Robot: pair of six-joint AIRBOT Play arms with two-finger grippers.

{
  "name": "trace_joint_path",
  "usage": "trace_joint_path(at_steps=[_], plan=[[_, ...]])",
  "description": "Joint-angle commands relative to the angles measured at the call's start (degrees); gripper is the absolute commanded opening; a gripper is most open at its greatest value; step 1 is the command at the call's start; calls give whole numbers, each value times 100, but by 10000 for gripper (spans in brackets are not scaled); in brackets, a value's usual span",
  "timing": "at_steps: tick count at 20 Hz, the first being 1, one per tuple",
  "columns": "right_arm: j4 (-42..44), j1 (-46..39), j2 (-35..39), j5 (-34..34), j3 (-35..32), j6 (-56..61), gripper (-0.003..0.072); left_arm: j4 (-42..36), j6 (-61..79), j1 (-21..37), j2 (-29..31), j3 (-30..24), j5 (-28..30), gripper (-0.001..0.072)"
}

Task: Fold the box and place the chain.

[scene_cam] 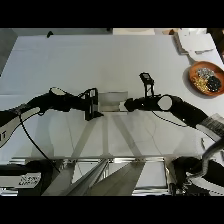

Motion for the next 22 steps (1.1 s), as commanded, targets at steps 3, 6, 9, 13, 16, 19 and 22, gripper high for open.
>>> trace_joint_path(at_steps=[3,6,9,13,16,19,22], plan=[[-52,170,4,400,136,142,439,2,0,-2,0,-2,0,318],[-74,398,2,374,157,181,439,2,-2,-2,0,-2,0,318],[-721,483,2,236,157,822,439,2,0,-2,0,-2,0,318],[-1902,481,2,238,232,2074,439,2,0,-2,0,-2,0,318],[-2164,483,2,240,297,2282,439,2,-2,-2,0,-2,0,318],[-2194,483,2,256,339,2286,425,2,0,-2,0,-2,0,318],[-2935,669,0,262,361,2896,425,2,0,-2,0,-2,0,318]])
